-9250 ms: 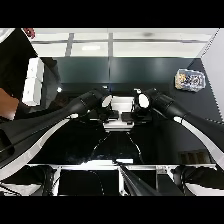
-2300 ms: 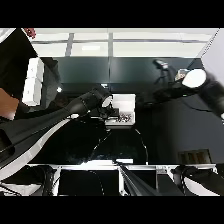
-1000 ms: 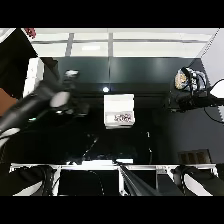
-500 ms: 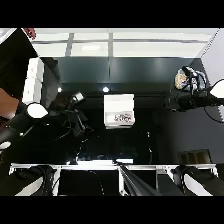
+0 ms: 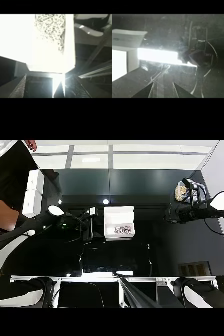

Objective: Fold the box and place the chain.

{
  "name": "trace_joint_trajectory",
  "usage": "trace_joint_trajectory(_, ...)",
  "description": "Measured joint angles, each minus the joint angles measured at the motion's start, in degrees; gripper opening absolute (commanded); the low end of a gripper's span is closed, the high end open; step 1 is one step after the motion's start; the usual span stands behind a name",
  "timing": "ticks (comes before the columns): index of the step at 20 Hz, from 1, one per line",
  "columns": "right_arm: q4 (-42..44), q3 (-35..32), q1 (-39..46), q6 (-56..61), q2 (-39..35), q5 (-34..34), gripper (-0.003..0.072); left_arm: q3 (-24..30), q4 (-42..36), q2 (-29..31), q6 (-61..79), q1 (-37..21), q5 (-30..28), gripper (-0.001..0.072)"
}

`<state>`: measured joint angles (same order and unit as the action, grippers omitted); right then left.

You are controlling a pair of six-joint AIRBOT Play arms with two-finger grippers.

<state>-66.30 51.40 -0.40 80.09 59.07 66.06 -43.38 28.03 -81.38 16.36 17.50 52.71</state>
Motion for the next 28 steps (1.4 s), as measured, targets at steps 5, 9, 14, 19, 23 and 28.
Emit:
trace_joint_trajectory(5, 0.0, 0.0, 0.0, 0.0, 0.0, -0.4, 0.0286, -0.7, -3.4, -2.0, 3.3, -1.3, 0.5, 0.072)
trace_joint_trajectory(9, 0.0, 0.0, 0.0, 0.0, 0.0, -0.7, 0.0286, -1.1, -1.9, -2.4, 3.6, -0.2, 0.4, 0.072)
trace_joint_trajectory(14, 0.0, 0.0, 0.0, 0.0, 0.0, -0.9, 0.0286, -1.5, 0.2, -2.7, 2.7, 1.1, 0.1, 0.072)
trace_joint_trajectory(19, 0.0, 0.0, 0.0, 0.0, 0.0, -1.2, 0.0286, -1.7, 0.9, -2.8, 1.0, 2.2, -1.2, 0.0719)
trace_joint_trajectory(23, 0.0, 0.0, 0.0, 0.0, 0.0, -1.3, 0.0286, -2.3, 1.6, -3.3, -0.9, 3.2, -2.3, 0.0719)
trace_joint_trajectory(28, 0.0, 0.0, 0.0, 0.0, 0.0, -1.7, 0.0286, -2.7, 2.0, -3.6, -1.6, 4.4, -2.8, 0.0717)
